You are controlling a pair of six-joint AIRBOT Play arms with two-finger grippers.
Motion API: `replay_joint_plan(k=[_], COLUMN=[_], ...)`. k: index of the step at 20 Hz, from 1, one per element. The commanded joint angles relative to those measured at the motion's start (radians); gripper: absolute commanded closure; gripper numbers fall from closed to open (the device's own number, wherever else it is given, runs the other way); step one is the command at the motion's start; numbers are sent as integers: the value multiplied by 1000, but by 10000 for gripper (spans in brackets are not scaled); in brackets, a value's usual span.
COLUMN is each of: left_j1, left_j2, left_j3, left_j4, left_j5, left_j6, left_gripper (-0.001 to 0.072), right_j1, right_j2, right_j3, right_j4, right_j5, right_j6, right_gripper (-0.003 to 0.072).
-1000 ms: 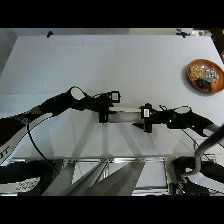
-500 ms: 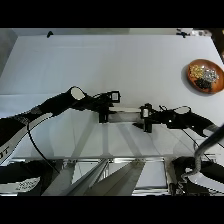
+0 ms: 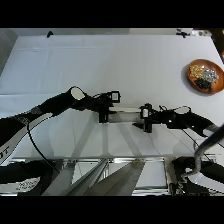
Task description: Fold the box and place the chain.
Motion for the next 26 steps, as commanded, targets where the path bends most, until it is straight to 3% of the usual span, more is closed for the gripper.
replay_joint_plan(k=[1,20,21,22,23,26], left_j1=[1,1,2,3,3,4], left_j2=[1,2,3,4,8,26], left_j3=[0,0,0,0,0,0], left_j4=[0,2,2,1,1,2], left_j5=[0,-8,-23,-25,-26,-22], left_j6=[0,-2,-3,-4,-7,-8], left_gripper=[695,693,629,463,377,372], right_j1=[0,0,0,0,0,0], right_j2=[0,0,0,0,0,0], right_j3=[0,0,0,0,1,0], right_j4=[0,0,0,0,0,0], right_j5=[0,0,0,0,0,0], right_j6=[0,-1,-1,-1,-1,-1], right_gripper=[448,448,448,448,448,448])
